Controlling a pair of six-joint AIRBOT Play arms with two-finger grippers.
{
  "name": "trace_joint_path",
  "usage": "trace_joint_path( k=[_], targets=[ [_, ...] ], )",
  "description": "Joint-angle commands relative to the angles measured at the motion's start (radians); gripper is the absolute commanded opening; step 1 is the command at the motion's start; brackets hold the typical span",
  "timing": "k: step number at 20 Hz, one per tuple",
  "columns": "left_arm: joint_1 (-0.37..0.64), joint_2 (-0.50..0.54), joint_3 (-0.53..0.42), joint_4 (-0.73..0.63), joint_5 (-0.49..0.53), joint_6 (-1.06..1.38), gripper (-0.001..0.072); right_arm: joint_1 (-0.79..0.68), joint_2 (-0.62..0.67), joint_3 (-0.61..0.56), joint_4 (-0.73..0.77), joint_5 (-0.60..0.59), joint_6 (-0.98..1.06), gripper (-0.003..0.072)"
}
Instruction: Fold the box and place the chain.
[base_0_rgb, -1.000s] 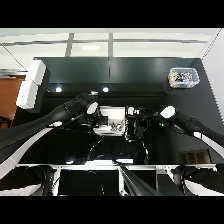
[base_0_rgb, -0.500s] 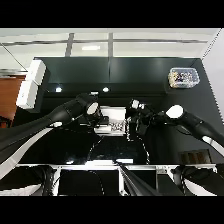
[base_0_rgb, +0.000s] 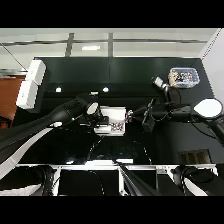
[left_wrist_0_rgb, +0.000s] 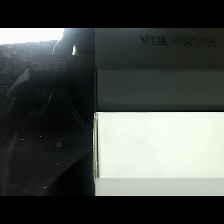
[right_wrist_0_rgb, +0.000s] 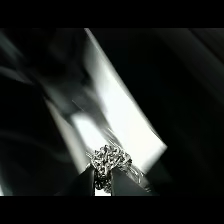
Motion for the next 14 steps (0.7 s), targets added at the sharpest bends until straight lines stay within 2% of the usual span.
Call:
trace_joint_path(
  k=[1,4,10,11,12,13,14],
  targets=[
    [0.000,0.001,0.001,0.000,0.001,0.000,0.0031,-0.001,0.025,0.031,0.238,0.045,0.076,0.0017],
    [0.000,0.001,0.001,0.000,0.001,0.000,0.0031,0.043,0.014,0.031,0.223,-0.018,0.084,0.0017],
    [0.000,0.001,0.001,0.000,0.001,0.000,0.0031,0.126,-0.133,0.031,0.132,-0.042,0.162,0.0019],
    [0.000,0.001,0.001,0.000,0.001,0.000,0.0031,0.126,-0.150,0.031,0.098,-0.047,0.180,0.0045],
    [0.000,0.001,0.001,0.000,0.000,0.000,0.0031,0.126,-0.154,0.031,0.062,-0.052,0.192,0.0218],
    [0.000,0.001,0.001,0.000,0.000,0.000,0.0031,0.118,-0.154,0.031,0.025,-0.047,0.193,0.0311],
    [0.000,0.001,0.001,0.000,0.001,0.000,0.0031,0.098,-0.151,0.032,0.003,-0.019,0.195,0.0309]
  ],
)
